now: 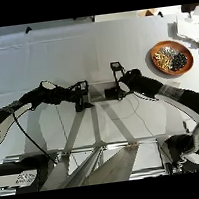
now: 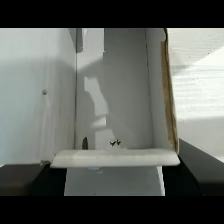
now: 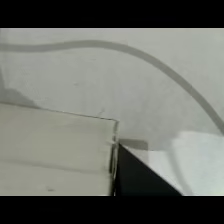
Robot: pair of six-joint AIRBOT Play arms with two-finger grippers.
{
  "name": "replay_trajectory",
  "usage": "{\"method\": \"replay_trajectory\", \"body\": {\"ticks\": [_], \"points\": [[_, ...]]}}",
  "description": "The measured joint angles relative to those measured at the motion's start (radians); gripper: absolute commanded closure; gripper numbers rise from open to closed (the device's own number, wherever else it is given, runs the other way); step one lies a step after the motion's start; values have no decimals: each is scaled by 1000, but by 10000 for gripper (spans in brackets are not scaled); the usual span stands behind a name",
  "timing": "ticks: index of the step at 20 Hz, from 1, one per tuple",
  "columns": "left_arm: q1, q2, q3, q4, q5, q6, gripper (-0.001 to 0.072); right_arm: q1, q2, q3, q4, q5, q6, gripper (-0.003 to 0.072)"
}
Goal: Fold the box and place the chain.
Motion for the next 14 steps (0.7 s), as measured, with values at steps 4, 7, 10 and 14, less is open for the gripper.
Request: {"method": "replay_trajectory", "body": {"ticks": [4, 7, 10, 14], "points": [[0, 0, 0, 2, 2, 4, 499, 0, -3, 0, -1, -4, 30, 673], [0, 0, 0, 5, 4, 8, 499, 0, -4, 2, 13, -29, 37, 279], [0, 0, 0, 4, 5, 7, 499, 0, 3, 3, 36, -27, 43, 277], [0, 0, 0, 4, 3, 7, 499, 0, 60, 5, 60, 49, 45, 277]]}}
